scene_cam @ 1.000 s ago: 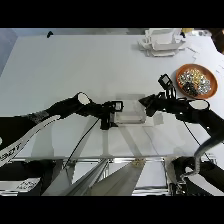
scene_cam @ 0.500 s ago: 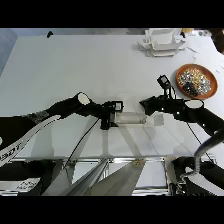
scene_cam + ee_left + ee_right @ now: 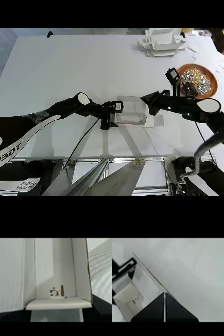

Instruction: Fold the box and place the chain.

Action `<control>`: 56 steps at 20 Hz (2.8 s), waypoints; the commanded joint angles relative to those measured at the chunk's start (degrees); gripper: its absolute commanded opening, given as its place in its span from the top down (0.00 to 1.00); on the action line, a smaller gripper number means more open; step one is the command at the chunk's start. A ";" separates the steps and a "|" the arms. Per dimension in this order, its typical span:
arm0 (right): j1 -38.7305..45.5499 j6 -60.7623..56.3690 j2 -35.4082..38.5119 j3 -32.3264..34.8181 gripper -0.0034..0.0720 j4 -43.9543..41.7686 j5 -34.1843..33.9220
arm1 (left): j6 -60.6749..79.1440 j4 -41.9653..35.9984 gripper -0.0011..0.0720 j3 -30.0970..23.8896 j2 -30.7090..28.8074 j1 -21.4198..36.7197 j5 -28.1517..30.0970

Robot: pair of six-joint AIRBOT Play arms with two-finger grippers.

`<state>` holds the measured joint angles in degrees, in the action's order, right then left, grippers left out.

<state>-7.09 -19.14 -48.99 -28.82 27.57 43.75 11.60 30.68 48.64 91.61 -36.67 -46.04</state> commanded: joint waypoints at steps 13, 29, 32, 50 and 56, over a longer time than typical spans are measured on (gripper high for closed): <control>-0.37 5.40 6.75 -0.09 0.93 36.06 14.23 | -0.07 -0.02 0.61 -0.04 -0.02 0.02 -0.02; -6.16 21.75 -9.44 1.92 0.71 31.58 2.05 | -0.07 -0.02 0.61 -0.04 -0.02 0.02 -0.04; -6.16 25.59 -10.29 1.92 0.75 28.39 1.22 | -0.09 -0.02 0.61 -0.04 -0.02 0.02 -0.04; -6.16 36.28 -13.77 1.95 0.61 13.00 1.42 | -0.09 -0.02 0.61 -0.04 -0.02 0.02 -0.04; -6.16 36.13 -13.77 2.03 0.33 12.63 3.06 | -0.07 -0.02 0.61 -0.04 -0.02 0.02 -0.04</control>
<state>-13.19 16.73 -62.67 -26.83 41.06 45.82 11.49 30.63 48.62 91.61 -36.67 -46.11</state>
